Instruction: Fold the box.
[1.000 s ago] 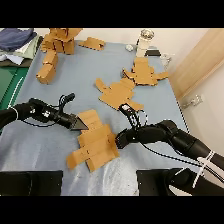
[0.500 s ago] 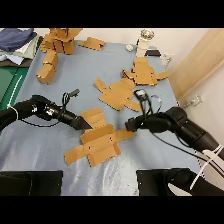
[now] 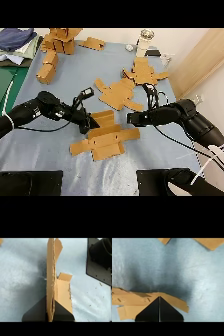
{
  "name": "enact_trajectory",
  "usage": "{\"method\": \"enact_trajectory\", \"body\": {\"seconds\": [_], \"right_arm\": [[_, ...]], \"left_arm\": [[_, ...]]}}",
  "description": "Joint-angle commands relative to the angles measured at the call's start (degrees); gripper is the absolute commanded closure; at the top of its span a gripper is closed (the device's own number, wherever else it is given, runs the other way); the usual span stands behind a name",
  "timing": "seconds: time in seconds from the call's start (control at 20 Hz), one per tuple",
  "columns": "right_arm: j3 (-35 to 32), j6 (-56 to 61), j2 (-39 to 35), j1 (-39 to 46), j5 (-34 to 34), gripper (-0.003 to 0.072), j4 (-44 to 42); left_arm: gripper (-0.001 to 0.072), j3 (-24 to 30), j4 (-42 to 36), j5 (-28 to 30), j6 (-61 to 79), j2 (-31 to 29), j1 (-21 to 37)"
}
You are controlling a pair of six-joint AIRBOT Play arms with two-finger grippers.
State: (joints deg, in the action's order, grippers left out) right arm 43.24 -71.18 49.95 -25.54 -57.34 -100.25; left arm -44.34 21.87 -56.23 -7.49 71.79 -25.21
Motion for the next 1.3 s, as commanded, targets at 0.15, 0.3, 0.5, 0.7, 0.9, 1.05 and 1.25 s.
{"method": "enact_trajectory", "body": {"seconds": [0.15,0.3,0.5,0.7,0.9,1.05,1.25], "right_arm": [[0.07,0.33,-0.02,-0.31,-2.14,0.0682,-3.72],[0.07,0.74,0.00,-0.31,-2.12,0.0682,-3.76],[0.07,0.72,0.02,-0.31,-2.01,0.0682,-3.69],[0.07,0.72,0.35,-0.28,-0.76,0.0683,-3.34],[-0.02,0.72,1.95,-0.31,-0.85,0.0682,-3.45],[-0.02,0.72,2.64,-0.81,-0.66,0.0683,-3.52],[0.00,1.14,2.64,-1.62,-0.24,0.0683,-2.58]], "left_arm": [[0.0698,0.00,5.03,2.12,1.68,-0.70,-5.92],[0.0697,0.00,5.11,1.84,1.70,-0.70,-5.88],[0.0697,1.70,4.68,1.18,1.44,-0.70,-5.90],[0.0698,4.85,2.45,2.95,3.06,-0.90,-7.65],[0.0698,4.87,2.49,5.31,5.38,-2.14,-8.66],[0.0697,4.87,3.06,3.67,5.40,-2.75,-7.10],[0.0697,4.87,4.85,1.75,6.91,-2.73,-5.42]]}}
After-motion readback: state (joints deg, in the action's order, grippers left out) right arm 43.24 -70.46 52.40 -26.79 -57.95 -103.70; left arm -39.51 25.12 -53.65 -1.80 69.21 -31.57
